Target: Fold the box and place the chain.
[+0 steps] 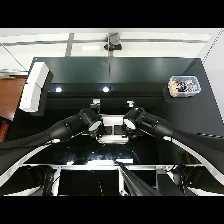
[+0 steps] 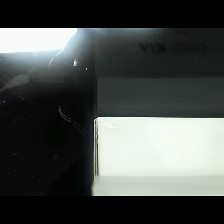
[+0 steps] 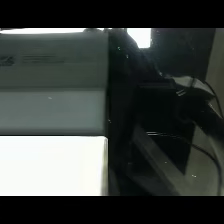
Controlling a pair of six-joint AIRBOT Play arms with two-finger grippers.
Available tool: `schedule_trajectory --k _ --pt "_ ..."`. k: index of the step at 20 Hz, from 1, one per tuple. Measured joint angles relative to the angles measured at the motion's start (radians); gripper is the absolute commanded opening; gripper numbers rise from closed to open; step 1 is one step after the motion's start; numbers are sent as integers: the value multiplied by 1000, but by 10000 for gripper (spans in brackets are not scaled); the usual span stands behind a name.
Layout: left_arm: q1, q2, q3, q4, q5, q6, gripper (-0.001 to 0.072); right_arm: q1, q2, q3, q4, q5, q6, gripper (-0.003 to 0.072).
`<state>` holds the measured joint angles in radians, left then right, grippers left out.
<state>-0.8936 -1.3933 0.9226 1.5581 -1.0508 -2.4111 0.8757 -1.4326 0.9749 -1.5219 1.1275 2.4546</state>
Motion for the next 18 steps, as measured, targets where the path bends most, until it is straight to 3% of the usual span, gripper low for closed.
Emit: schedule_trajectory --k 4,5,6,10,11,12,13,18 --pt "0 0 0 0 0 0 33 0 0 0 1 7 0 208" --pt "0 0 0 0 0 1 33 0 0 0 1 9 0 106" --pt "0 0 0 -1 1 2 33 0 0 0 3 8 0 50" --pt "0 0 0 -1 5 3 33 1 0 0 4 11 -1 41" --pt "0 0 0 -1 5 3 33 1 0 0 3 12 -1 132" --pt "0 0 0 -1 4 3 33 1 0 0 2 15 0 343" --pt "0 0 0 0 -2 2 33 1 0 0 -3 22 0 387" --pt "0 0 0 0 0 1 33 1 5 16 -1 29 -24 387"
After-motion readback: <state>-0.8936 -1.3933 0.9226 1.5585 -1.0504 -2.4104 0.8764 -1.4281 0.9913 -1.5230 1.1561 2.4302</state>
